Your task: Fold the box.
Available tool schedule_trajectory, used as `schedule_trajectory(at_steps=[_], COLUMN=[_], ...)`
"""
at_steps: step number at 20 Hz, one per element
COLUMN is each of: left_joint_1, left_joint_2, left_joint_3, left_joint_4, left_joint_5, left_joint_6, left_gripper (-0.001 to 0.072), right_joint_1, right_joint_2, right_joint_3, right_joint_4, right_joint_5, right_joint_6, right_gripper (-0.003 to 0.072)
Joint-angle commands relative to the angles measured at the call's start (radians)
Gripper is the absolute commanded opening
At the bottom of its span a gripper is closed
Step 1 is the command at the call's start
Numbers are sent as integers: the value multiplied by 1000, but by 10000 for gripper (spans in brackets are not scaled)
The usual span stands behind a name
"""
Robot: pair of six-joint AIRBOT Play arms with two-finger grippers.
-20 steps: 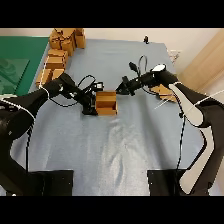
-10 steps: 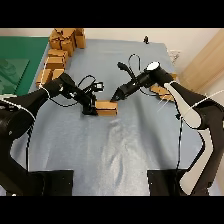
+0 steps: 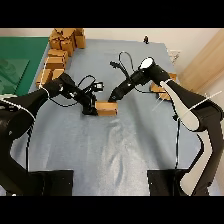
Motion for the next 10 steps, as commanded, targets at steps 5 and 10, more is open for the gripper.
schedule_trajectory(at_steps=[5,10], left_joint_1=[-1,-1], left_joint_2=[0,0], left_joint_3=[0,0], left_joint_4=[0,0], left_joint_5=[1,1], left_joint_6=[0,0], left_gripper=[199,199], right_joint_1=[50,70], right_joint_2=[39,74], right_joint_3=[8,8], right_joint_4=[-167,-163], right_joint_5=[-75,-71], right_joint_6=[-78,-116], right_gripper=[400,430])
